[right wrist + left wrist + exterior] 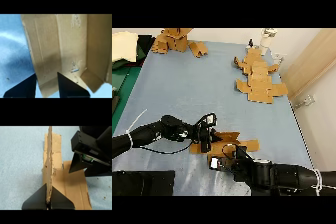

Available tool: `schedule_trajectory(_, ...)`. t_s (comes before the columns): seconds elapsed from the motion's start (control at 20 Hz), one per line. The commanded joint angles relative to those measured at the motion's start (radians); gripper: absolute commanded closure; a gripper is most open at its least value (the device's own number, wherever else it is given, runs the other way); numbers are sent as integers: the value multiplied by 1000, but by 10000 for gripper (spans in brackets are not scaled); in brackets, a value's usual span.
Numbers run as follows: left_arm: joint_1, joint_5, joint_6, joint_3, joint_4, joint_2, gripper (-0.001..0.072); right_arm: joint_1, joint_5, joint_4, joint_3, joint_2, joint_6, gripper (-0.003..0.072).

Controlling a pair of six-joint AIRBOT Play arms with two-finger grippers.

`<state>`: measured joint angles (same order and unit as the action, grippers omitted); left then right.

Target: Fold the box.

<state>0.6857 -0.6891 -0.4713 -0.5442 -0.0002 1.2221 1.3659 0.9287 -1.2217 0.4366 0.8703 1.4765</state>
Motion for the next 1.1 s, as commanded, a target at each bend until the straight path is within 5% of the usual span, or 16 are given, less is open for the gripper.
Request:
schedule_trajectory(0.0,0,0,0,-1,0,0,696,0,16,18,23,-20,-21,306)
schedule_trajectory(0.45,0,1,0,-1,0,0,696,0,32,30,26,-74,-126,304)
schedule_trajectory(0.75,-1,1,0,-1,0,0,696,-51,53,53,50,-141,-136,-17)
schedule_trajectory(1.05,-1,0,0,-1,0,0,696,-159,14,50,3,-243,-83,-17)
